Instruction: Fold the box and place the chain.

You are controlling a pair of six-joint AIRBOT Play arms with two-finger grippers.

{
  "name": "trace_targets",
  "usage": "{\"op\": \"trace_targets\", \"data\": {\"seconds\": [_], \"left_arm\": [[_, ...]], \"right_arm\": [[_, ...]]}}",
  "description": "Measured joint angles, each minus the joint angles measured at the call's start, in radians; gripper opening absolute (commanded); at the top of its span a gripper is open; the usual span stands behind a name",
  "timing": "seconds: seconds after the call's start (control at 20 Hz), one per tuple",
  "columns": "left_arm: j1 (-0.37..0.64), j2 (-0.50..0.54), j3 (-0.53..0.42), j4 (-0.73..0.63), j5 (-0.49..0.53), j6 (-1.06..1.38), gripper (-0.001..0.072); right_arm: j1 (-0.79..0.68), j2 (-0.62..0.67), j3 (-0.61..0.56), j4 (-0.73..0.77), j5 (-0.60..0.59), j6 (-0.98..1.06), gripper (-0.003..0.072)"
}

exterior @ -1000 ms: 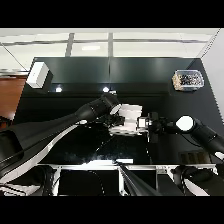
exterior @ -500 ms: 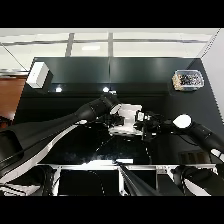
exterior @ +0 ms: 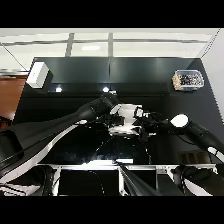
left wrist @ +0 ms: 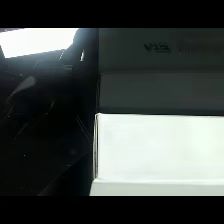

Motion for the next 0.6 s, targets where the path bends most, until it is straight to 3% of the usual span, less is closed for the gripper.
{"op": "trace_targets", "data": {"seconds": [0.05, 0.15, 0.2, 0.4, 0.6], "left_arm": [[0.0, 0.0, 0.0, 0.0, 0.002, 0.0, 0.0027], [0.0, 0.0, 0.0, 0.0, 0.002, 0.0, 0.0027], [0.0, 0.0, 0.0, 0.0, 0.002, 0.0, 0.0027], [0.0, 0.0, 0.0, 0.0, 0.002, 0.0, 0.0027], [0.0, 0.0, 0.0, -0.001, 0.002, -0.001, 0.0027]], "right_arm": [[0.0, -0.001, 0.0, -0.005, -0.006, 0.012, 0.0078], [0.0, -0.002, 0.0, -0.014, -0.009, 0.026, 0.0071], [0.0, 0.002, 0.0, -0.018, -0.01, 0.034, 0.0004], [-0.043, 0.072, 0.032, -0.13, 0.072, 0.277, 0.0004], [-0.246, 0.195, 0.085, -0.323, 0.217, 0.698, 0.0006]]}}
